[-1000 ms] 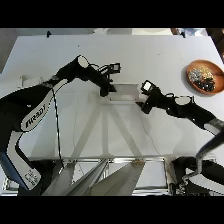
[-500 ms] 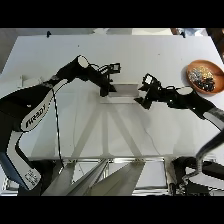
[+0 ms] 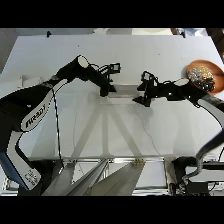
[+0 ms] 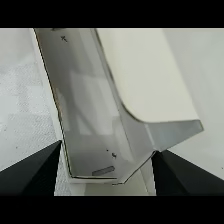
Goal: Fold the box and place the chain.
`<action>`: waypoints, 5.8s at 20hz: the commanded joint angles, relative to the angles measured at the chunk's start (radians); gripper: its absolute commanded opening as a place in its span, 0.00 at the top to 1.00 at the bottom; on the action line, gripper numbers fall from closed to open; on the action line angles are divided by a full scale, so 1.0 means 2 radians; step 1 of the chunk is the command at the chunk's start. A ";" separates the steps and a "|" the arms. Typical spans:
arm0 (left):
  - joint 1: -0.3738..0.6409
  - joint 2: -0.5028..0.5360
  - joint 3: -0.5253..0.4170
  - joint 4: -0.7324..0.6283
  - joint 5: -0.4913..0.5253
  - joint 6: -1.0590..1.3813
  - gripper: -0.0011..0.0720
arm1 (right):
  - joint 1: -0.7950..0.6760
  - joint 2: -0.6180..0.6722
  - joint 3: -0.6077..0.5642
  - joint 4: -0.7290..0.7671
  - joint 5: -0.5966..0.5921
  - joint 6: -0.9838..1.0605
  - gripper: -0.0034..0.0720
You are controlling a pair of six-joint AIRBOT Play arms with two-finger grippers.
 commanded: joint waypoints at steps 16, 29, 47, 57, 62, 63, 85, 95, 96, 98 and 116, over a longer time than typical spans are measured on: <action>0.000 0.000 0.000 0.000 0.001 0.000 0.96 | -0.004 -0.072 0.047 -0.049 0.087 0.008 0.16; 0.000 0.000 0.000 0.000 0.001 0.000 0.96 | 0.007 -0.090 0.070 -0.072 0.113 0.041 0.16; 0.000 0.000 0.000 0.000 0.001 0.000 0.96 | -0.006 -0.097 0.070 -0.068 0.112 0.047 0.16; 0.000 0.000 0.000 0.000 0.001 0.000 0.96 | -0.006 -0.097 0.070 -0.065 0.109 0.047 0.29; 0.000 0.000 0.000 0.000 0.001 0.000 0.96 | -0.006 -0.097 0.070 -0.065 0.110 0.047 0.29; 0.000 0.000 0.000 0.000 0.001 0.000 0.96 | -0.006 -0.097 0.070 -0.065 0.110 0.047 0.29; 0.000 0.000 0.000 0.000 0.000 -0.001 0.96 | -0.006 -0.097 0.070 -0.064 0.110 0.047 0.50; 0.000 0.000 0.000 -0.009 0.004 0.000 0.55 | -0.006 -0.097 0.070 -0.065 0.111 0.047 0.51; 0.000 0.001 0.000 -0.009 0.004 0.000 0.50 | -0.006 -0.097 0.070 -0.065 0.111 0.047 0.51; 0.000 0.001 0.000 -0.009 0.000 -0.001 0.50 | -0.006 -0.097 0.070 -0.065 0.111 0.047 0.51; 0.063 0.113 0.000 0.157 -0.237 -0.111 0.98 | -0.006 -0.097 0.070 -0.065 0.111 0.047 0.51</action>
